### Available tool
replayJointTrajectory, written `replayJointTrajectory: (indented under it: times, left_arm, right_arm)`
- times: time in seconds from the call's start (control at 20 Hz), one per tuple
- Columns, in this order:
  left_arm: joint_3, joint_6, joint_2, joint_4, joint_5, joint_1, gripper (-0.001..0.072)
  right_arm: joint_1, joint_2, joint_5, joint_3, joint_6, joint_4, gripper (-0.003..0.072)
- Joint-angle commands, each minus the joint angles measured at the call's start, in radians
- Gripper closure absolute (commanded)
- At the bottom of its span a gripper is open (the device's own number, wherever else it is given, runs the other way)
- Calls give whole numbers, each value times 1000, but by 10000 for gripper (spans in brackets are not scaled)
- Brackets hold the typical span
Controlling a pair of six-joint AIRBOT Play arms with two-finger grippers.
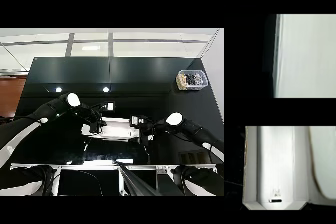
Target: Fold the box and place the chain.
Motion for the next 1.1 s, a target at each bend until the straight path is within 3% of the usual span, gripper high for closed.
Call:
replayJointTrajectory:
  times: [0.0, 0.6, 1.05]
  left_arm:
    - [0, -1, 0, -1, 3, 0, 683]
    - [1, -1, 0, -1, 3, 1, 682]
    - [1, -8, 0, 0, 0, 1, 682]
  right_arm:
    - [1, -22, -14, -2, -19, 1, -16]
    - [56, -51, -103, -1, -25, -7, -15]
    - [56, -51, -104, -1, -25, -38, -15]
